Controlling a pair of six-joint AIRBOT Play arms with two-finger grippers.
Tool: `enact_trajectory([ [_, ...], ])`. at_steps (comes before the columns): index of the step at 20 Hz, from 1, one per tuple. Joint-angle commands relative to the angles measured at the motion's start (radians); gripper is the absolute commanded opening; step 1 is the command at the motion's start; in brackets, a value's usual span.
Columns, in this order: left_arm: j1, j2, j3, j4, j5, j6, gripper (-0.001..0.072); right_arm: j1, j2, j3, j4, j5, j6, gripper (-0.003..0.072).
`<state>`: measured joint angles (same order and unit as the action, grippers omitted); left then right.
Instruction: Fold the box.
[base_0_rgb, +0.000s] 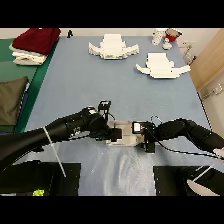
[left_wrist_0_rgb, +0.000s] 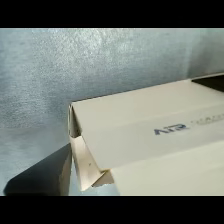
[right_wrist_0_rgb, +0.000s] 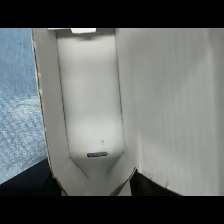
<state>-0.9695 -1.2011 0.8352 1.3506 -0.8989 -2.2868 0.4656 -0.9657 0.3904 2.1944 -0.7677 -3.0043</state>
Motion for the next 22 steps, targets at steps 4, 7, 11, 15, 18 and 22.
enact_trajectory([
  [4,-0.040,-0.111,0.097,0.093,-0.071,-0.109,0.0405,0.000,0.001,0.001,0.000,0.000,0.000,0.0435],
  [7,-0.041,-0.128,0.098,0.086,-0.074,-0.135,0.0405,0.000,0.001,0.001,0.000,0.000,0.000,0.0435],
  [11,-0.041,-0.137,0.098,0.091,-0.072,-0.190,0.0020,0.000,0.001,0.001,0.000,0.000,0.000,0.0435],
  [15,-0.051,-0.137,0.098,0.088,-0.055,-0.201,0.0016,0.000,0.001,0.001,0.000,0.000,0.000,0.0435],
  [18,-0.054,-0.137,0.098,0.084,-0.055,-0.201,0.0017,0.000,0.001,0.001,0.000,0.000,0.000,0.0435],
  [22,-0.054,-0.137,0.098,0.059,-0.055,-0.190,0.0167,0.000,0.001,0.001,0.000,0.000,0.000,0.0435],
])
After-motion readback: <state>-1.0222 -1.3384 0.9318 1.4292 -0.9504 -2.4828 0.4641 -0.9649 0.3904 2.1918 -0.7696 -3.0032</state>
